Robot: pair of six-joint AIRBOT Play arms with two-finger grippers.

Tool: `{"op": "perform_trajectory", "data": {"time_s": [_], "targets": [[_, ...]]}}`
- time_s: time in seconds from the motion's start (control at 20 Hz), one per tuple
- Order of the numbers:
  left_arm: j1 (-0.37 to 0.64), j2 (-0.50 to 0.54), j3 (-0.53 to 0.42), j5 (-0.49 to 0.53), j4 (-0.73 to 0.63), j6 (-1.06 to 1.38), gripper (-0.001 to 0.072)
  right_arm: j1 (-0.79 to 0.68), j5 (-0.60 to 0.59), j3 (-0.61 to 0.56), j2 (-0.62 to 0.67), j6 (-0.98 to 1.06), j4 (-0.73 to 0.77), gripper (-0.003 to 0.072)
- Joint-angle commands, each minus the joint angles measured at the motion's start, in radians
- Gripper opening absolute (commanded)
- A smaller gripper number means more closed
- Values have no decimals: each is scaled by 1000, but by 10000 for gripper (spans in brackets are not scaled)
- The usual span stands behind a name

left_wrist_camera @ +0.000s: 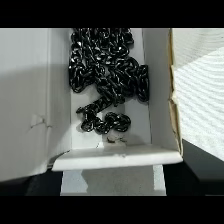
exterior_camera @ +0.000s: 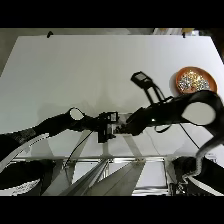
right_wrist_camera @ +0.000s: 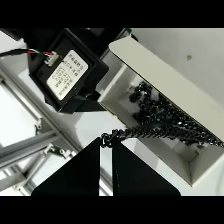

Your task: Fold the box and place the chain.

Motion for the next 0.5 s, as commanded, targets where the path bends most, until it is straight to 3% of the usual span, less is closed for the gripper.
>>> {"op": "perform_trajectory", "data": {"time_s": [0.0,0.1,0.25,0.45], "targets": [[0,0,0,0,0,0,205,44,-12,-1,-103,3,-5,18],[0,0,0,0,0,0,205,55,-11,-1,-142,2,-5,189],[0,1,0,0,0,0,205,19,14,21,-110,-29,-6,224],[0,0,0,0,0,0,205,-167,76,80,-31,-35,-84,213]]}}
